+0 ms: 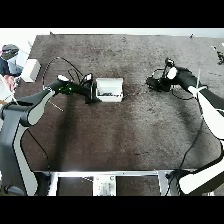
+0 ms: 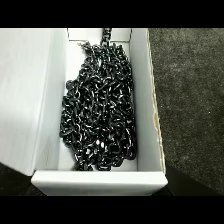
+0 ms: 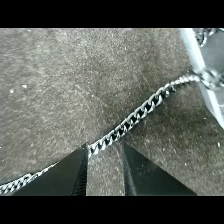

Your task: Fold the box and place the chain.

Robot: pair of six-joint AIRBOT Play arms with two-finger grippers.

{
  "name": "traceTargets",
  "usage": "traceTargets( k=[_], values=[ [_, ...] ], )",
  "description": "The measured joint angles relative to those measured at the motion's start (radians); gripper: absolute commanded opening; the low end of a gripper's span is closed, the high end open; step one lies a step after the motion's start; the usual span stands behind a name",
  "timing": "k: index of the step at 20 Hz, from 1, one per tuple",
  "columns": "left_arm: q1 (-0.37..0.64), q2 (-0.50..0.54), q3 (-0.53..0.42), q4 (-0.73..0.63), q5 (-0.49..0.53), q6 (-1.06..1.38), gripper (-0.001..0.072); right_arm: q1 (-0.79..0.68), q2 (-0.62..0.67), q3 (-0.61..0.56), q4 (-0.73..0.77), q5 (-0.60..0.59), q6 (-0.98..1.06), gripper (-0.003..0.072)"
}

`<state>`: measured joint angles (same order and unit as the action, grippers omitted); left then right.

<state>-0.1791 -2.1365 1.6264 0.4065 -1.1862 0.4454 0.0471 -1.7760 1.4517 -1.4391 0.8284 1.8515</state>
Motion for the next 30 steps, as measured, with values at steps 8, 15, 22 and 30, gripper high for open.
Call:
traceTargets(
  k=[8,15,22,30],
  values=[
    [0.0,0.0,0.0,0.0,0.0,0.0,0.0469,0.019,-0.075,0.097,-0.09,0.126,0.095,0.0235],
    [0.0,0.0,0.0,0.0,0.0,0.0,0.047,0.018,-0.096,0.104,-0.098,0.096,0.131,0.0153],
    [0.0,0.0,0.0,0.0,0.0,0.0,0.0469,0.024,-0.101,0.104,-0.082,0.055,0.133,0.0011],
    [0.0,0.0,0.0,0.0,0.0,0.0,0.0469,0.079,0.07,0.104,-0.031,0.09,0.003,0.0011]
  ],
)
